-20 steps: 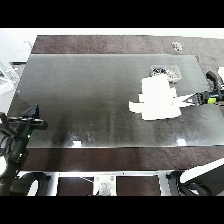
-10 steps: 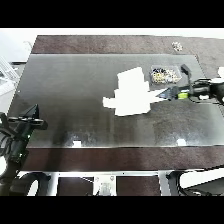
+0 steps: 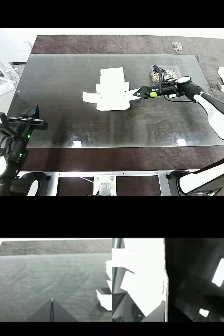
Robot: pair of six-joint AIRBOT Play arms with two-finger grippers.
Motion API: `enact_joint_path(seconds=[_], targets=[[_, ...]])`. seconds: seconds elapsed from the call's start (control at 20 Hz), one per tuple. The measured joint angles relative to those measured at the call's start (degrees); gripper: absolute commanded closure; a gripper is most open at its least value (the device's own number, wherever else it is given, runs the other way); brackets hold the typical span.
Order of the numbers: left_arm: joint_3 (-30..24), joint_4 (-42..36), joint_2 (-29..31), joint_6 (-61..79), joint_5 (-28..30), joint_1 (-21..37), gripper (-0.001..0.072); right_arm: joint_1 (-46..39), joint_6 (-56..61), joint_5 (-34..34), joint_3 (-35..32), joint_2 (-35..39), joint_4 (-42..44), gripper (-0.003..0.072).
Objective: Fold the box and place the chain.
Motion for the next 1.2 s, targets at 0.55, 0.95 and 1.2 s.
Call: enact_joint_path(seconds=[0.55,0.95,1.2], targets=[[0.0,0.0,0.0,0.02,0.0,0.0,0.0652,4.31,0.55,-5.31,2.64,-1.99,-0.33,0.0684],[0.0,0.07,0.0,0.0,-4.42,0.0,0.0389,5.88,1.01,-6.36,2.97,-3.02,-1.25,0.0683],[0.7,0.15,-0.17,0.87,-7.37,0.0,0.039,5.9,1.11,-6.51,2.97,-3.08,-1.38,0.0683]])
